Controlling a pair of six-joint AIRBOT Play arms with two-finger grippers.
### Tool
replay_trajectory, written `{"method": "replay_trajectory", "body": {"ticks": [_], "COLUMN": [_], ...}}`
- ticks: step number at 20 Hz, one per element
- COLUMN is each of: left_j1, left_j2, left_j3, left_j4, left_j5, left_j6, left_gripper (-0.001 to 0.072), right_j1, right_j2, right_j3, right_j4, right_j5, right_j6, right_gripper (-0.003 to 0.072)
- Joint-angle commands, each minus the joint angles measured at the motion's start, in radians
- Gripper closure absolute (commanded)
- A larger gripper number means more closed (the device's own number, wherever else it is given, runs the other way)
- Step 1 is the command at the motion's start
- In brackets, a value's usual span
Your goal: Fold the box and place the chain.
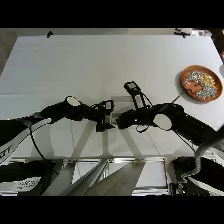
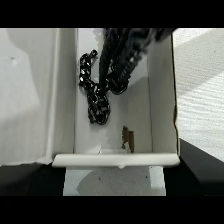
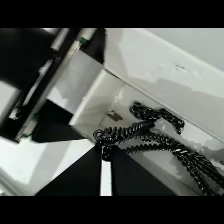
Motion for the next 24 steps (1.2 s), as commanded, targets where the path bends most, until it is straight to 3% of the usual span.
{"method": "replay_trajectory", "body": {"ticks": [1,2,6,9,11,14,15,16,17,18,20,24], "left_j1": [0.0,0.0,0.0,0.0,0.0,0.0,0.0,0.0,0.0,0.0,0.0,0.0], "left_j2": [0.001,0.001,0.001,0.001,0.001,0.001,0.001,0.001,0.001,0.001,0.001,0.001], "left_j3": [0.0,0.0,0.0,0.0,0.0,0.0,0.0,0.0,0.0,0.0,0.0,0.0], "left_j4": [0.0,0.0,0.0,0.0,0.0,0.0,0.0,0.0,0.0,0.0,0.0,0.0], "left_j5": [0.0,0.0,0.0,0.0,0.0,0.0,0.0,0.0,0.0,0.0,0.0,0.001], "left_j6": [0.0,0.0,0.0,0.0,0.0,0.0,0.0,0.0,0.0,0.0,0.0,0.0], "left_gripper": [0.0316,0.0316,0.0316,0.0316,0.0316,0.0316,0.0316,0.0316,0.0316,0.0316,0.0316,0.0316], "right_j1": [0.001,0.001,-0.008,-0.06,-0.101,-0.167,-0.201,-0.238,-0.278,-0.315,-0.355,-0.352], "right_j2": [-0.053,-0.052,-0.045,0.052,0.18,0.324,0.337,0.336,0.328,0.314,0.267,0.127], "right_j3": [0.0,0.0,0.002,0.003,0.006,0.005,0.005,0.004,-0.006,-0.023,-0.068,-0.148], "right_j4": [0.008,0.014,0.019,-0.002,-0.072,-0.303,-0.376,-0.427,-0.468,-0.481,-0.424,-0.251], "right_j5": [-0.046,-0.049,-0.019,0.063,0.197,0.436,0.499,0.532,0.525,0.492,0.418,0.303], "right_j6": [0.008,0.007,0.007,-0.008,-0.05,-0.039,-0.031,-0.031,-0.031,-0.04,-0.15,-0.598], "right_gripper": [0.0416,0.0368,0.0369,0.0369,0.0369,0.0369,0.0357,0.0292,0.0153,0.0065,0.0063,0.0061]}}
